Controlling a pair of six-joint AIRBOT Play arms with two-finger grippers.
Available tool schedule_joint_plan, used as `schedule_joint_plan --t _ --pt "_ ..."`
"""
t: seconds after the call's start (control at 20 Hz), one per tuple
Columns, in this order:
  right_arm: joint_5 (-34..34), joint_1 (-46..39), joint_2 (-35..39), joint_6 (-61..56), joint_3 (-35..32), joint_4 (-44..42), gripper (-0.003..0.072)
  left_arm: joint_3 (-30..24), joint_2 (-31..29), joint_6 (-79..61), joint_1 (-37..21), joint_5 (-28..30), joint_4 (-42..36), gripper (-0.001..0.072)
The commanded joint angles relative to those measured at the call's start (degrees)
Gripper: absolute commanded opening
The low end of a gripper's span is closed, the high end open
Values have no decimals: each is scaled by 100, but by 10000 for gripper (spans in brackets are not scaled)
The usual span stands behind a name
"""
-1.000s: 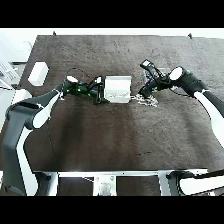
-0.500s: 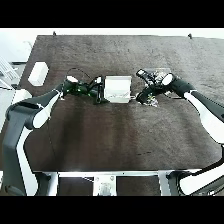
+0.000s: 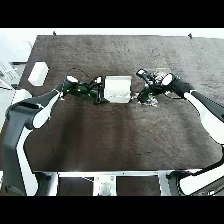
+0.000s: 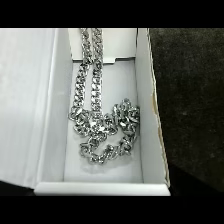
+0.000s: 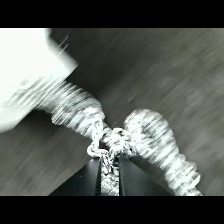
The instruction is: Fold the box and place the chain.
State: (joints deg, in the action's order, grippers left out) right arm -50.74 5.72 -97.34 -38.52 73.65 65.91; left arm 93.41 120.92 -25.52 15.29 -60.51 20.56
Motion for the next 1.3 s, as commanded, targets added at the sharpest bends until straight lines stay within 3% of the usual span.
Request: schedule_joint_plan --t 0.0,0.2,0.45,0.65,1.05,1.25 --pt "155 -15 678 -28 26 -83 5 7 -2 -2 -2 0 0 290" --pt "140 -9 1945 -365 26 -98 4 7 -4 -2 -2 0 0 290" --pt "164 28 2863 -802 26 -267 4 7 -4 -2 -2 0 0 290" --pt "741 433 3517 -802 153 -691 4 7 -4 -2 -2 0 0 290" --pt "2472 1716 3532 -907 610 -699 4 7 -2 -2 -2 -2 0 290" --pt "2717 1926 3226 -984 664 -706 5 7 -2 -2 -2 0 0 290"
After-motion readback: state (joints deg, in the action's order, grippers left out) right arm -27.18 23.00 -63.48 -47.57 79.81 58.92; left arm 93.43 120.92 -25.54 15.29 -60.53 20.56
